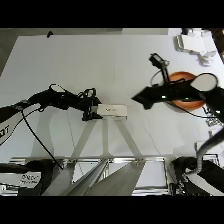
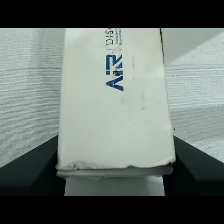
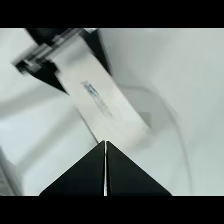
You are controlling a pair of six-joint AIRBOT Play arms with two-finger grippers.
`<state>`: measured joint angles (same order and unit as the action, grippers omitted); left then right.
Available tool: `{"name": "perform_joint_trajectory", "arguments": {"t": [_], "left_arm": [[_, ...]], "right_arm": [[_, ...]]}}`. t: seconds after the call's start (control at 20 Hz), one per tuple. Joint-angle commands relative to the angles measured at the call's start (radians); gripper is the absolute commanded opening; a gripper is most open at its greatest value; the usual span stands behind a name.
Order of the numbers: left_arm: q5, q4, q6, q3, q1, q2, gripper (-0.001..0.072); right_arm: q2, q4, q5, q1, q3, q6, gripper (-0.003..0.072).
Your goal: Fold the box and place the chain.
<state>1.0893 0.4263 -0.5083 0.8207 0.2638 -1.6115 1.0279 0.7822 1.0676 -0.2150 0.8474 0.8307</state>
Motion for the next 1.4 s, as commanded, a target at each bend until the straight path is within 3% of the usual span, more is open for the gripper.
{"name": "perform_joint_trajectory", "arguments": {"t": [0.0, 0.1, 0.25, 0.3, 0.35, 0.4, 0.55, 0.7, 0.8, 1.05, 1.15, 1.25, 1.35], "left_arm": [[0.000, 0.000, 0.000, 0.000, 0.000, 0.000, 0.0375], [0.000, 0.000, 0.000, 0.000, 0.000, 0.000, 0.0375], [0.000, -0.003, -0.001, 0.000, 0.000, 0.000, 0.0370], [-0.002, -0.009, 0.000, 0.000, 0.000, 0.000, 0.0297], [0.000, -0.005, 0.000, 0.000, 0.000, 0.000, 0.0101], [-0.002, -0.008, 0.000, 0.000, 0.000, 0.001, 0.0014], [0.001, -0.004, 0.109, 0.000, -0.002, 0.041, 0.0011], [0.000, 0.129, 0.375, 0.000, -0.019, 0.190, 0.0012], [0.002, 0.314, 0.618, 0.000, -0.049, 0.321, 0.0013], [0.001, 0.995, 1.175, 0.000, -0.146, 0.625, 0.0013], [-0.041, 1.162, 1.305, 0.000, -0.219, 0.704, 0.0009], [-0.154, 1.149, 1.367, 0.000, -0.339, 0.765, 0.0008], [-0.297, 0.971, 1.400, 0.000, -0.479, 0.806, 0.0008]], "right_arm": [[-0.092, 0.464, 0.084, 0.097, 0.001, 0.277, 0.0009], [-0.094, 0.650, 0.103, 0.141, 0.001, 0.403, 0.0009], [-0.094, 0.713, 0.091, 0.212, 0.001, 0.459, 0.0009], [-0.094, 0.713, 0.083, 0.228, 0.001, 0.463, 0.0009], [-0.094, 0.713, 0.071, 0.237, 0.001, 0.477, 0.0009], [-0.094, 0.713, 0.058, 0.240, 0.001, 0.481, 0.0009], [-0.094, 0.699, 0.026, 0.240, 0.001, 0.481, 0.0009], [-0.094, 0.673, 0.024, 0.240, 0.001, 0.481, 0.0009], [-0.094, 0.660, 0.025, 0.240, 0.001, 0.481, 0.0009], [-0.094, 0.655, 0.024, 0.240, 0.001, 0.481, 0.0010], [-0.094, 0.652, 0.024, 0.240, 0.001, 0.481, 0.0010], [-0.094, 0.653, 0.023, 0.240, 0.001, 0.481, 0.0010], [-0.094, 0.653, 0.023, 0.240, 0.001, 0.481, 0.0010]]}}
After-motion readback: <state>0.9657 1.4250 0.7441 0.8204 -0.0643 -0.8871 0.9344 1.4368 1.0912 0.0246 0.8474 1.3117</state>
